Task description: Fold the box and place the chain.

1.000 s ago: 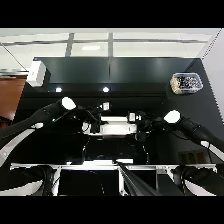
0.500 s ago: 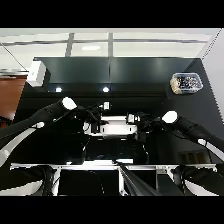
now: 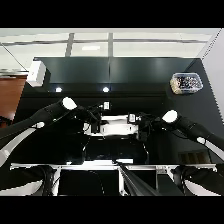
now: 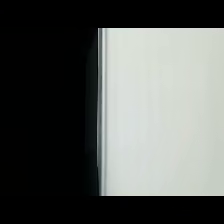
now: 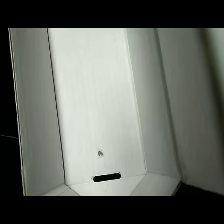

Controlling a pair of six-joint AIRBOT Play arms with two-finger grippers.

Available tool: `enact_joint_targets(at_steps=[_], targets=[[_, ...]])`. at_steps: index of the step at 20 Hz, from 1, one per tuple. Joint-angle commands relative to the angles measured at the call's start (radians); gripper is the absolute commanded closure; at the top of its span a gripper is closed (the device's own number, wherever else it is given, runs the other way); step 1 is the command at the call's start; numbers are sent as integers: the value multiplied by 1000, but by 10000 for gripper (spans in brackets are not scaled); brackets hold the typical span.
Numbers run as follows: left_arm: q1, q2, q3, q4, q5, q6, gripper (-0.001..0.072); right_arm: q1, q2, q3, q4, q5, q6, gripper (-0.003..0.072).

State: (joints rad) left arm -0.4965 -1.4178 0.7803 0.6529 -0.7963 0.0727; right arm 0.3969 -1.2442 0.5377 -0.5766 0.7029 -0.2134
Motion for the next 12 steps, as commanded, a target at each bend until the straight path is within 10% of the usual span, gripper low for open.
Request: enact_joint_targets(at_steps=[1, 12], targets=[[0, 0, -1, 1, 0, 2, 684, -2, -2, 0, 4, 0, -5, -28], [0, 0, -1, 1, 0, 2, 684, -2, -2, 0, 38, 4, -53, -27]])
